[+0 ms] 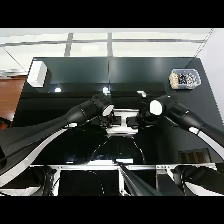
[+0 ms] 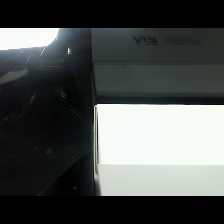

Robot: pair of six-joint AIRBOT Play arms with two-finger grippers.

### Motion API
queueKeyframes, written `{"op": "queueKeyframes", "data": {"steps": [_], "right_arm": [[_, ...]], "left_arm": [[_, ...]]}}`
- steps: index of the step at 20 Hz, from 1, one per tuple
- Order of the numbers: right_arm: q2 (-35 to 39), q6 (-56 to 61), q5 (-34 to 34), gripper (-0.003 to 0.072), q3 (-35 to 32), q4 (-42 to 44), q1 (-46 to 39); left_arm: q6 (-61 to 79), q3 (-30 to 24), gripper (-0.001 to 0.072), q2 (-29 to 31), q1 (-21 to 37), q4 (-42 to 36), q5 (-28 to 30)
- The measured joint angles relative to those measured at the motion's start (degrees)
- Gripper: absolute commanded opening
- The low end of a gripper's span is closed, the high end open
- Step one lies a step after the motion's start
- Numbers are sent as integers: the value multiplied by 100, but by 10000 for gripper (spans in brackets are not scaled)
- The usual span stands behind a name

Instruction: Fold the box and place the chain.

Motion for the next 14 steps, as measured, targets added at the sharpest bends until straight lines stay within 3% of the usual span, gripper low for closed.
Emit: {"op": "queueKeyframes", "data": {"steps": [5, 7, 8, 9, 14], "right_arm": [[-267, 723, 188, 279, 190, -529, 256], [-328, 944, 251, 189, 212, -640, 284], [-345, 1027, 273, 49, 219, -675, 293], [-358, 1102, 273, 11, 225, -708, 304], [-389, 1335, 321, 13, 236, -745, 317]], "left_arm": [[2, 0, 27, 0, 0, 2, -2], [2, 0, 27, 0, 0, 4, -2], [0, 0, 27, 0, 0, 2, -2], [-2, 2, 27, 0, 0, 9, 0], [-2, 2, 27, 0, 0, 4, -7]]}}
